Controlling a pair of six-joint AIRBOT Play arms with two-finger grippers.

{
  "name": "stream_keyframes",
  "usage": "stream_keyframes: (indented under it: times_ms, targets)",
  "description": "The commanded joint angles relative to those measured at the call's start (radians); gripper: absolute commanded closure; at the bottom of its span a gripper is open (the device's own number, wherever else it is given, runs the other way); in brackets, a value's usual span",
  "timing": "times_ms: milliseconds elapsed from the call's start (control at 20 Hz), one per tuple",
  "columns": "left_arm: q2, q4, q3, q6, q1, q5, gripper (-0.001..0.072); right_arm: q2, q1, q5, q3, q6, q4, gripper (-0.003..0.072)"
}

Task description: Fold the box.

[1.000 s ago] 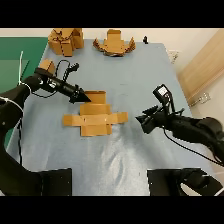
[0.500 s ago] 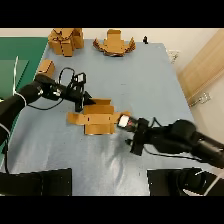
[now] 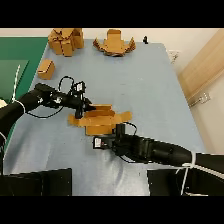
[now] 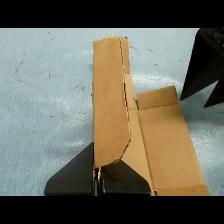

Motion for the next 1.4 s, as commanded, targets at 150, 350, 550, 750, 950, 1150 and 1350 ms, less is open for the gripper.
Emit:
stream_keyframes:
  times_ms: [150,350,550,750,950,1150,1350]
  targets:
    - [0.001,0.003,-0.005,0.005,-0.001,-0.042,0.0699,-0.096,-0.057,0.101,0.056,0.114,-0.183,0.0242]
    - [0.001,0.026,-0.005,-0.005,-0.001,-0.056,0.0697,-0.089,-0.156,0.096,0.093,0.147,-0.174,0.0222]
    - [0.001,0.063,-0.005,-0.005,0.002,-0.053,0.0697,-0.056,-0.161,0.091,0.097,0.146,-0.125,0.0184]
    - [0.001,0.063,-0.005,-0.005,0.008,-0.043,0.0697,-0.052,-0.161,0.066,0.097,0.146,-0.135,0.0149]
    - [0.001,0.063,-0.005,-0.005,0.011,-0.037,0.0697,-0.056,-0.183,0.113,0.097,0.146,-0.153,0.0097]
    - [0.001,0.063,-0.005,-0.005,0.011,-0.038,0.0697,-0.072,-0.236,0.186,0.098,0.146,-0.135,0.0097]
    - [0.001,0.063,-0.005,-0.005,0.011,-0.052,0.0697,-0.087,-0.265,0.259,0.098,0.142,-0.090,0.0097]
